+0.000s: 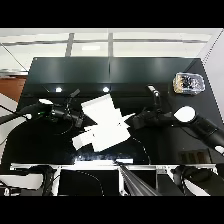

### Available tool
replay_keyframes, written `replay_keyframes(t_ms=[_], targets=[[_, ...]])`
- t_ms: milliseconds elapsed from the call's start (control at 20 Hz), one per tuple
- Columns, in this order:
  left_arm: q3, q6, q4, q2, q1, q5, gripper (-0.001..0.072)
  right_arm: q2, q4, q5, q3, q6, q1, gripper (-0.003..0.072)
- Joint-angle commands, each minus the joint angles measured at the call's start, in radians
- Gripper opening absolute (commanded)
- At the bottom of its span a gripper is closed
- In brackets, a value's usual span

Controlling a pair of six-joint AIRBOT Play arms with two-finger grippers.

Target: Fold the box and place the chain.

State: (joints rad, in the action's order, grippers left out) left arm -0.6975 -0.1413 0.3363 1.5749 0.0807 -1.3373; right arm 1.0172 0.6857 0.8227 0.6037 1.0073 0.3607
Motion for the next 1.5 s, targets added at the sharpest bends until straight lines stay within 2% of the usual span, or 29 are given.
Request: replay_keyframes(t_ms=[0,150,200,300,350,450,550,650,950,1450], targets=[[-0.015,0.044,0.003,-0.023,0.026,-0.036,0.0022,-0.005,0.097,0.224,0.074,0.002,-0.157,0.0704],[-0.022,0.098,0.032,-0.132,0.116,0.074,0.0021,-0.010,0.312,0.404,0.201,-0.002,-0.290,0.0704],[-0.021,0.129,0.044,-0.182,0.157,0.130,0.0021,-0.010,0.379,0.440,0.235,-0.017,-0.317,0.0704],[-0.017,0.264,0.056,-0.253,0.246,0.281,0.0024,-0.011,0.457,0.439,0.249,-0.092,-0.352,0.0704],[-0.018,0.329,0.048,-0.262,0.283,0.327,0.0024,-0.011,0.455,0.390,0.232,-0.149,-0.357,0.0704],[-0.018,0.412,0.060,-0.258,0.343,0.393,0.0024,-0.011,0.349,0.288,0.185,-0.283,-0.350,0.0704],[-0.017,0.424,0.108,-0.258,0.398,0.509,0.0024,-0.011,0.212,0.241,0.146,-0.442,-0.326,0.0704],[-0.017,0.424,0.124,-0.254,0.428,0.601,0.0025,-0.010,0.150,0.221,0.115,-0.547,-0.282,0.0704],[-0.017,0.428,0.125,-0.177,0.423,0.601,0.0026,-0.010,0.190,0.283,0.085,-0.560,-0.164,0.0704],[-0.025,0.395,0.201,-0.176,0.423,0.603,0.0027,-0.008,0.217,0.279,0.085,-0.560,-0.154,0.0704]])
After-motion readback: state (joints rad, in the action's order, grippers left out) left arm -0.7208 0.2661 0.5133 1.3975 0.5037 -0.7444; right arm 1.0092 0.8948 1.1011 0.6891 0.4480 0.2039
